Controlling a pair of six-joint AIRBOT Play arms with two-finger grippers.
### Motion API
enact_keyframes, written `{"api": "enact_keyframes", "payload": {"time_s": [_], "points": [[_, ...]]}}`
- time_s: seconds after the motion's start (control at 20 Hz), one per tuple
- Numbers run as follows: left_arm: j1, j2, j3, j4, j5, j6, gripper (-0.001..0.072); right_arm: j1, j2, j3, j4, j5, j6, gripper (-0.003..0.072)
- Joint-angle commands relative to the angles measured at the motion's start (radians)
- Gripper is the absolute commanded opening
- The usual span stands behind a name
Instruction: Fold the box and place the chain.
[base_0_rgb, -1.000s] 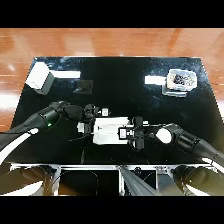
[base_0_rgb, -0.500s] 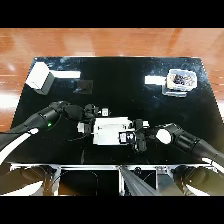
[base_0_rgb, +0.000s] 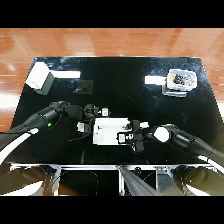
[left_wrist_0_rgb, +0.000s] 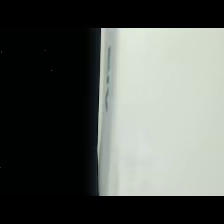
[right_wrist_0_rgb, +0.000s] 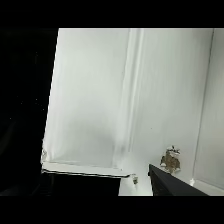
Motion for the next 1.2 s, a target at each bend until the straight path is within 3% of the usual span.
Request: {"api": "enact_keyframes", "payload": {"time_s": [0.0, 0.4, 0.75, 1.15], "points": [[0.001, 0.000, 0.001, 0.000, 0.000, 0.000, 0.0022, 0.000, -0.012, 0.000, 0.044, -0.016, -0.027, 0.0714], [0.001, 0.000, 0.001, 0.000, 0.001, 0.000, 0.0022, 0.029, -0.012, 0.000, 0.015, 0.031, -0.045, 0.0715], [0.001, 0.000, 0.001, 0.000, 0.001, 0.000, 0.0022, 0.029, -0.012, 0.000, 0.088, -0.130, 0.027, 0.0714], [0.001, 0.000, 0.001, 0.000, 0.002, 0.000, 0.0022, 0.029, 0.024, 0.000, 0.087, -0.165, 0.043, 0.0715]]}}
